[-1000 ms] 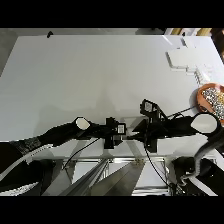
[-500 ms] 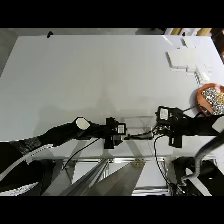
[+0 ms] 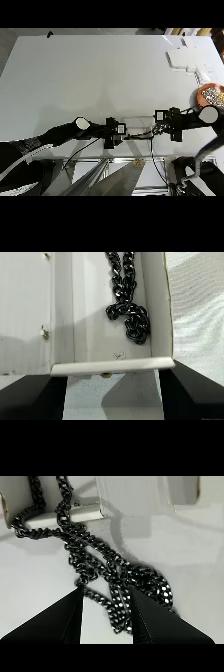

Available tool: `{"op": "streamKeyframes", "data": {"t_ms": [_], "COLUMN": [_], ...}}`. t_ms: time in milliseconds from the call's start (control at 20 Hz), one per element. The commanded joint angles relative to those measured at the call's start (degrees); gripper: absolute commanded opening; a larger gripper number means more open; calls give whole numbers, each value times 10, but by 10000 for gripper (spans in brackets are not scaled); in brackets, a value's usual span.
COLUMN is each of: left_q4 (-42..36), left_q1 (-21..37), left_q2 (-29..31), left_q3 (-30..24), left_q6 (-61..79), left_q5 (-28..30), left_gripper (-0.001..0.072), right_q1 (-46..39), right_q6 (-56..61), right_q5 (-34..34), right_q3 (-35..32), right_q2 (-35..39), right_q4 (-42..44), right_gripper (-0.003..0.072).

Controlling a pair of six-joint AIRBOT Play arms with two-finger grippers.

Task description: Fold the box and place the chain.

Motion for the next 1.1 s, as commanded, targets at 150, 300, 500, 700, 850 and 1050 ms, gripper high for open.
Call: {"op": "streamKeyframes", "data": {"t_ms": [150, 300, 500, 700, 850, 1050], "left_q4": [0, 0, 0, 0, 0, 0], "left_q1": [0, 0, 0, 0, 0, 0], "left_q2": [0, 0, 0, 0, 0, 0], "left_q3": [0, 0, 0, 0, 0, 0], "left_q6": [0, 0, 0, 0, 0, 0], "left_q5": [0, 0, 0, 0, 0, 0], "left_gripper": [207, 207, 207, 207, 207, 207], "right_q1": [-2, -2, -2, -2, -2, -2], "right_q6": [-134, -144, -144, -143, -63, 28], "right_q5": [-50, -57, -95, -92, -71, -70], "right_q3": [-16, -29, -40, -40, -40, -40], "right_q2": [-48, -62, -67, -78, -55, 61], "right_q4": [56, 58, 64, 68, 49, 37], "right_gripper": [321, 321, 319, 150, 20, 20]}}
